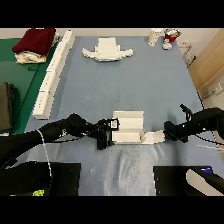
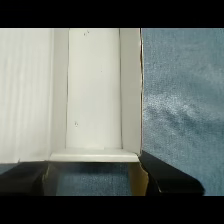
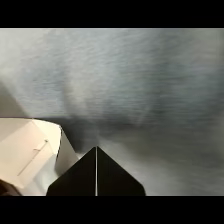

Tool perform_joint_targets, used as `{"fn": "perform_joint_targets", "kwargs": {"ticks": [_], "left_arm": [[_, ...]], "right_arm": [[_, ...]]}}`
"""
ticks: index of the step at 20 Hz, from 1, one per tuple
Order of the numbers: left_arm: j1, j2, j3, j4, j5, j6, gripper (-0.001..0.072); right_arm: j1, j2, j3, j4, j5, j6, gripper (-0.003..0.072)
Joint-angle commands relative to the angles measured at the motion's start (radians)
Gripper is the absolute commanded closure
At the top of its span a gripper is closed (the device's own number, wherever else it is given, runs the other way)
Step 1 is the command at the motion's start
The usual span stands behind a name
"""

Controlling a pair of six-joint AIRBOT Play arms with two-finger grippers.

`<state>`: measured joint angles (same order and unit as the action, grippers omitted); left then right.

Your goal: Fold the box.

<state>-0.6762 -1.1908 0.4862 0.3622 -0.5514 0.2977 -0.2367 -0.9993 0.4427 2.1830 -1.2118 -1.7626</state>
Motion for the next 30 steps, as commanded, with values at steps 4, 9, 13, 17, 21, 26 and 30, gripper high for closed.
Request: {"fn": "perform_joint_targets", "kwargs": {"ticks": [4, 9, 13, 17, 21, 26, 30], "left_arm": [[0.0, 0.0, 0.0, 0.0, 0.001, 0.0, 0.0185], [0.0, 0.0, 0.0, 0.0, 0.0, 0.0, 0.0185], [0.0, 0.0, 0.0, 0.0, 0.0, 0.0, 0.0185], [0.0, 0.001, 0.0, 0.0, 0.001, 0.0, 0.0185], [0.0, 0.001, 0.0, 0.0, 0.0, 0.0, 0.0185], [0.0, 0.0, 0.0, 0.0, 0.001, 0.0, 0.0185], [0.0, 0.0, 0.0, 0.0, 0.001, 0.0, 0.0185]], "right_arm": [[0.089, -0.009, -0.027, 0.114, 0.007, -0.027, 0.0684], [0.17, -0.009, -0.026, 0.134, 0.007, -0.026, 0.065], [0.17, 0.016, -0.024, 0.137, -0.022, -0.026, 0.0582], [0.17, 0.08, 0.002, 0.14, -0.056, -0.023, 0.0412], [0.17, 0.154, 0.01, 0.147, -0.059, -0.007, 0.0312], [0.24, 0.159, 0.009, 0.156, 0.002, -0.007, 0.0314], [0.433, 0.159, 0.01, 0.139, 0.162, 0.02, 0.032]]}}
